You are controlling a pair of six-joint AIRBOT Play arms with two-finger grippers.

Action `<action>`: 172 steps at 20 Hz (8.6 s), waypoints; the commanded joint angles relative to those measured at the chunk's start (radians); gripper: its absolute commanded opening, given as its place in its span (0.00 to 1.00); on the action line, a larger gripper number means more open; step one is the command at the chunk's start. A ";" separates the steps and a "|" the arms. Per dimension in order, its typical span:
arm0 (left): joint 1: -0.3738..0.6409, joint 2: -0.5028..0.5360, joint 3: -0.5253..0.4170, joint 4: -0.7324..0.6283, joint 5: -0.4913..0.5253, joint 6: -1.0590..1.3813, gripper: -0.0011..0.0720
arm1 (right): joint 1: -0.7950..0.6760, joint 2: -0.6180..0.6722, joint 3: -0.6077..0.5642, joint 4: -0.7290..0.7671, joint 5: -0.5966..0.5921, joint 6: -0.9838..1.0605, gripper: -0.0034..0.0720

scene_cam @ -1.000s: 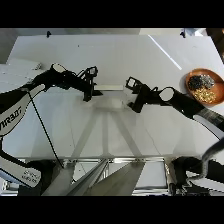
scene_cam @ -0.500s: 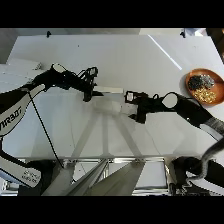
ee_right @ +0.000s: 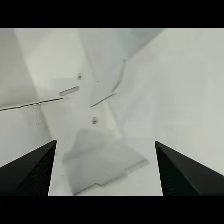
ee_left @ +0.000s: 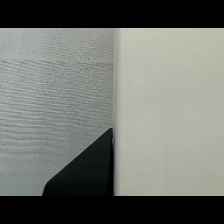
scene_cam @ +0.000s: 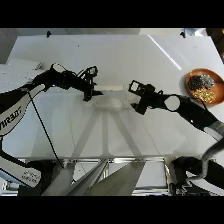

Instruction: Fold the box and place the chain.

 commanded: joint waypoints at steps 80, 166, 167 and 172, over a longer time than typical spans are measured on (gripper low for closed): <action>0.000 0.000 0.000 0.000 -0.006 0.002 0.04 | -0.038 -0.469 0.289 0.503 0.357 -0.586 0.95; 0.032 0.144 0.000 0.109 -0.009 -0.063 0.89 | -0.089 -0.529 0.290 0.676 0.463 -0.795 0.59; 0.043 0.162 0.000 0.134 -0.014 -0.071 0.89 | -0.089 -0.529 0.290 0.676 0.463 -0.795 0.59; 0.139 0.213 0.000 0.143 -0.085 -0.088 0.89 | -0.089 -0.529 0.290 0.676 0.463 -0.795 0.59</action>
